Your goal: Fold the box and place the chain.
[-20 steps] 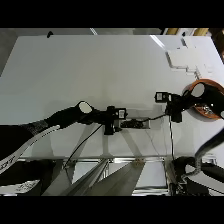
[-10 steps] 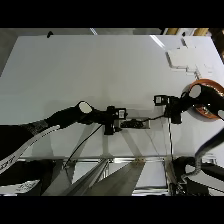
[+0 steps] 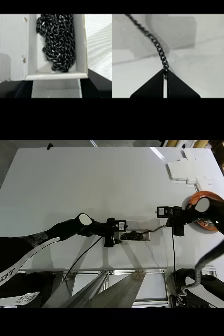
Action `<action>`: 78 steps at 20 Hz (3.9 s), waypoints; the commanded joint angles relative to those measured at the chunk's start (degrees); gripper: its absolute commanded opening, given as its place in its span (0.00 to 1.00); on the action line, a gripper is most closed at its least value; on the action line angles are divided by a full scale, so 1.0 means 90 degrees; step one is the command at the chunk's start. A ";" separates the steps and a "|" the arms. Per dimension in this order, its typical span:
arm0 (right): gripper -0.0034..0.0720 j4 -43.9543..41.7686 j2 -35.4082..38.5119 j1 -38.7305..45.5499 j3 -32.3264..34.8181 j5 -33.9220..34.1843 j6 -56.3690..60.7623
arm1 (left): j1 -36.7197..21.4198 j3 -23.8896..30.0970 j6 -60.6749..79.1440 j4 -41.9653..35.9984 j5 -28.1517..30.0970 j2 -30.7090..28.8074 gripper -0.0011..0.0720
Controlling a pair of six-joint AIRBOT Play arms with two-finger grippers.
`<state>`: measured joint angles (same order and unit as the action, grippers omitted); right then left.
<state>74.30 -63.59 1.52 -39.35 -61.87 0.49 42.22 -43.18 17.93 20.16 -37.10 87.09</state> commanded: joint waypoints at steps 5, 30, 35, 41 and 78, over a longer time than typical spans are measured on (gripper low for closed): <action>0.07 -0.2152 0.2018 -0.0952 0.0005 -0.1013 0.0136 | 0.0002 0.0002 0.0000 0.0000 0.0000 -0.0005 0.31; 0.34 -0.0398 0.1894 -0.1129 -0.0605 0.0066 0.1392 | 0.0002 0.0002 0.0000 0.0000 0.0000 -0.0002 0.31; 0.34 -0.0413 0.1535 0.0017 -0.0338 0.0542 0.1445 | 0.0002 0.0002 0.0000 0.0000 0.0000 -0.0002 0.31; 0.34 -0.0449 0.1083 -0.0012 0.0651 0.1122 0.0767 | 0.0002 0.0002 0.0002 0.0000 0.0000 -0.0002 0.31; 0.33 -0.1314 -0.0039 -0.0194 0.0874 0.1892 -0.0818 | 0.0002 0.0000 0.0002 0.0000 0.0000 -0.0002 0.31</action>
<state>63.59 -63.90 -0.34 -31.51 -45.67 -5.89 42.22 -43.18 17.93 20.14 -37.10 87.09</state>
